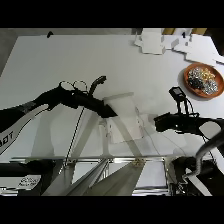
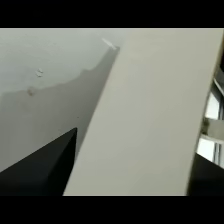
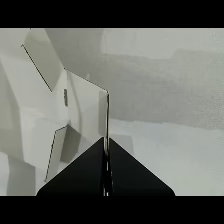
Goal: Fold the box and place the chain.
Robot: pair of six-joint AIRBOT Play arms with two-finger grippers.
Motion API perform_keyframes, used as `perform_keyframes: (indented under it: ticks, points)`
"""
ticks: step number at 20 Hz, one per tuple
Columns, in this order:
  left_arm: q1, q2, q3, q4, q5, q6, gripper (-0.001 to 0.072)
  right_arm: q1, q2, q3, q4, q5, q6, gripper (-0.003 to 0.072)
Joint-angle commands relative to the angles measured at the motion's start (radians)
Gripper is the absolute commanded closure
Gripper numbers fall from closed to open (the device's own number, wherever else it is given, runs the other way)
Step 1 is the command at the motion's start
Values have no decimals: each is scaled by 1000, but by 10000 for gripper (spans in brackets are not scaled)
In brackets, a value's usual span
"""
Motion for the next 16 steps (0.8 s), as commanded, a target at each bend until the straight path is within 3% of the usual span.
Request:
perform_keyframes:
  ticks: [1,4,5,9,10,12,16]
  points:
    - [-15,-5,4,74,-48,66,370,1,1,-1,0,2,0,669]
    - [-13,-5,6,83,-44,138,575,1,1,-1,1,2,0,669]
    - [-13,-2,6,83,-44,192,699,1,1,-1,2,2,0,669]
    - [-15,51,6,79,32,254,705,1,2,0,39,3,0,665]
    - [-15,75,6,80,45,284,705,1,5,3,51,3,-1,620]
    - [-21,124,6,89,47,348,706,1,13,32,55,16,-1,441]
    - [-101,184,6,252,69,349,706,1,22,147,26,32,-12,352]
